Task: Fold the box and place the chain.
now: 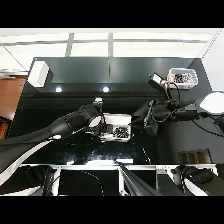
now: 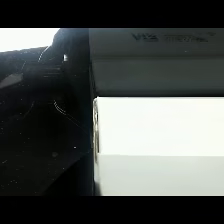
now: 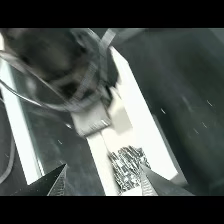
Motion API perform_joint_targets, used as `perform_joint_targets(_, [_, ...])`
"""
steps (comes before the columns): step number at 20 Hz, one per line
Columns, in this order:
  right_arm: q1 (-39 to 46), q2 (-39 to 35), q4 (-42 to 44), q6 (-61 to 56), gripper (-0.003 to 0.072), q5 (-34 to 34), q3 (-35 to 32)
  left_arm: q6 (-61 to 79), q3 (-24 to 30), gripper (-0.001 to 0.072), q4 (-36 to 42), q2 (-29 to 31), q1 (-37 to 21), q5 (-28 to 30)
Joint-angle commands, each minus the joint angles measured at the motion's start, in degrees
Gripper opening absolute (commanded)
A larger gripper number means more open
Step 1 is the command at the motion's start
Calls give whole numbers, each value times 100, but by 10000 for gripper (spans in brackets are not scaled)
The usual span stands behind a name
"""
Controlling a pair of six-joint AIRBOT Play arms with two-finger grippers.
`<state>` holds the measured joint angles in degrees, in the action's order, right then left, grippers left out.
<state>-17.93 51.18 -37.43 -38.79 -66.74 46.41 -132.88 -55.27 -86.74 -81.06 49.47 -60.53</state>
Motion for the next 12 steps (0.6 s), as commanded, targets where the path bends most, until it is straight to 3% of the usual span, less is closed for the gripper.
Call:
perform_joint_targets(1, [509,15,-737,-339,517,-752,-33,0,2,27,-2,-4,-2,-2])
perform_joint_targets(2, [739,15,-1010,-592,516,-1270,-94,0,2,27,-2,-4,-2,0])
perform_joint_targets(3, [905,15,-1228,-632,453,-1641,-284,0,2,27,-4,-4,-4,2])
perform_joint_targets(4, [1001,15,-1311,-625,423,-1622,-573,0,2,27,-4,-4,-4,2])
perform_joint_targets(6, [1012,15,-1270,-570,454,-734,-1272,-2,2,27,-2,-4,-4,2])
perform_joint_targets(7, [944,15,-1169,-461,699,-83,-1582,-2,2,27,-2,-4,-4,0])
perform_joint_targets(9, [673,15,-1040,354,710,953,-1961,0,2,27,-2,-4,-4,-2])
perform_joint_targets(12, [173,17,-1082,1987,709,1521,-2151,-2,2,27,-4,-4,-7,0])
